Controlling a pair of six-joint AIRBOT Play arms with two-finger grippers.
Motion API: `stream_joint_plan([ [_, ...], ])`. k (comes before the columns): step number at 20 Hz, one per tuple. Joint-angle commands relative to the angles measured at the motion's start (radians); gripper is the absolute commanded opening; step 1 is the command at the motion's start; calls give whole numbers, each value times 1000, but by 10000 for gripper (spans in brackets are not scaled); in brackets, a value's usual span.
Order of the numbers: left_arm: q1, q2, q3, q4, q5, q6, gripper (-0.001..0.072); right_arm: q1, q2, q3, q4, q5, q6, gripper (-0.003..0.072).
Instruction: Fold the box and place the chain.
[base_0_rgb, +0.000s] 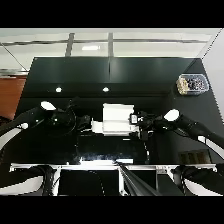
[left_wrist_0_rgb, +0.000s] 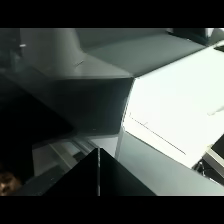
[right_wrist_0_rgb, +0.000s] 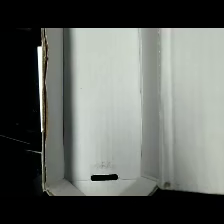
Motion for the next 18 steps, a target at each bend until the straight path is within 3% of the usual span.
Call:
stream_joint_plan([
  [1,-3,-4,6,-30,-11,80,31,0,0,0,0,0,0,135],
  [2,-3,-3,11,-39,-23,99,86,0,0,0,0,0,0,135],
  [6,-1,-3,61,-35,-90,102,640,0,0,0,0,0,0,135],
  [7,-1,-3,72,-35,-100,102,689,0,0,0,0,0,0,135],
  [13,-80,-3,138,-27,-111,39,701,0,0,0,0,0,0,135],
  [18,-190,-1,225,84,-73,-122,681,0,0,0,0,0,0,135],
])
